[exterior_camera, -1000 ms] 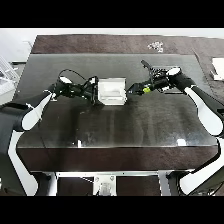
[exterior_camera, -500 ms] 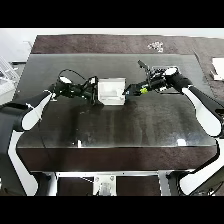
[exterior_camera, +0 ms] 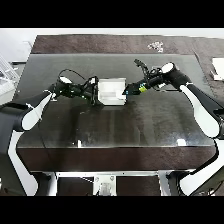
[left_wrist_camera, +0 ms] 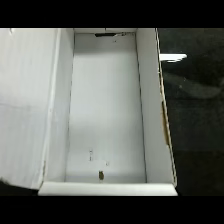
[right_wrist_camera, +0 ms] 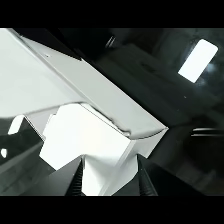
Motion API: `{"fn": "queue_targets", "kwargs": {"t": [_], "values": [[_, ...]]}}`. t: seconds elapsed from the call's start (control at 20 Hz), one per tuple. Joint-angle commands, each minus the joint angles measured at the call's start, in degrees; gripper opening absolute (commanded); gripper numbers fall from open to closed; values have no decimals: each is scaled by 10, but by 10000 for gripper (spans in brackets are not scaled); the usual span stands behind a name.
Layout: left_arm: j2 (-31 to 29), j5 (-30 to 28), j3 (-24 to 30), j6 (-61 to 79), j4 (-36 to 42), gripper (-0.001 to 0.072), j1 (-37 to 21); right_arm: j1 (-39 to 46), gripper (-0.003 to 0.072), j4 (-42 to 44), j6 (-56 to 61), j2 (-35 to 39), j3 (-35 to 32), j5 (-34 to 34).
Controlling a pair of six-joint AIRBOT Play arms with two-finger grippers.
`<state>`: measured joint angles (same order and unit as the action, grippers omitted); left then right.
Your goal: Fold the box and place the chain.
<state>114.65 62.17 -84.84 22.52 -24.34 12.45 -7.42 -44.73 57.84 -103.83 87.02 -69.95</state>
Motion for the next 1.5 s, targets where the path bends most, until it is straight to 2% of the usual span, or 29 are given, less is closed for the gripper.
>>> {"fn": "queue_targets", "kwargs": {"t": [0.0, 0.15, 0.35, 0.75, 1.05, 1.45], "values": [[0, 0, 0, 0, 0, 487, 0, -27, 406, -78, 42, 0, 22, 5], [0, 0, 0, 0, 0, 487, 0, -52, 410, -192, 116, 0, 35, 4], [0, 0, 0, 0, 0, 487, 0, -79, 417, -211, 123, 0, 55, 4], [0, 3, 0, 0, 0, 487, 0, -133, 417, -353, 277, 0, 72, 4], [0, 5, 0, 0, 0, 487, 0, -162, 415, -403, 392, -10, 74, 7], [0, 5, 0, 0, 0, 487, 0, -186, 405, -460, 456, -31, 96, -1]]}}
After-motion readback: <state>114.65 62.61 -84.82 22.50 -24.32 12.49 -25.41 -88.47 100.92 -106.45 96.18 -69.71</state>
